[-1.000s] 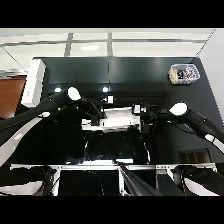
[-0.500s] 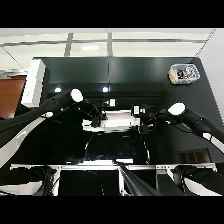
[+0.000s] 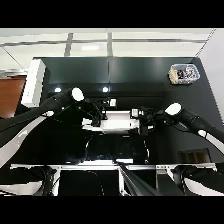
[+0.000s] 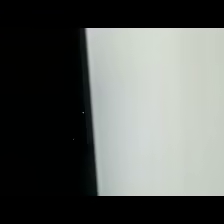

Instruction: Fold the box and place the chain.

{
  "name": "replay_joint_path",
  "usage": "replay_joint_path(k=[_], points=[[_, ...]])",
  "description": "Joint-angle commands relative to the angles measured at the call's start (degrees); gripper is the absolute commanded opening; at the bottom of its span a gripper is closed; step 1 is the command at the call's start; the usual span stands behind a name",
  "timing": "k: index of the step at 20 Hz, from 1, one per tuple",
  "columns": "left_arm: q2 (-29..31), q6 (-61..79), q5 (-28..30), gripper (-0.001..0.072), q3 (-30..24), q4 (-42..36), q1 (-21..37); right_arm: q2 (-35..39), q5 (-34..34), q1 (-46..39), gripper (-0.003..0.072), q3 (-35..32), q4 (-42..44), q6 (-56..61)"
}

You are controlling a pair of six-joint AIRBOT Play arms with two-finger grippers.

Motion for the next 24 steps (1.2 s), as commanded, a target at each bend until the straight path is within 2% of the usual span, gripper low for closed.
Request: replay_joint_path(k=[1,8,12,16,24], points=[[-0.07,-0.02,-0.02,0.0027,0.07,-0.02,-0.02,-1.4,0.11,0.15,0.0708,-0.02,1.18,-1.7],[-0.07,0.0,0.02,0.0027,0.07,-0.02,-0.02,-2.12,0.02,0.17,0.0707,0.02,1.01,-1.68],[-0.07,-0.02,-0.04,0.0027,0.07,-0.02,-0.02,-2.34,-1.7,1.44,0.0707,0.02,-2.6,0.68],[-0.07,-0.04,-0.04,0.0027,0.07,-0.02,-0.02,-2.4,-3.34,1.79,0.0707,0.07,-2.75,2.49],[-0.07,-0.2,-0.04,0.0027,0.07,-0.02,-0.02,-2.4,-2.19,0.46,0.0707,0.11,-2.43,2.45]])
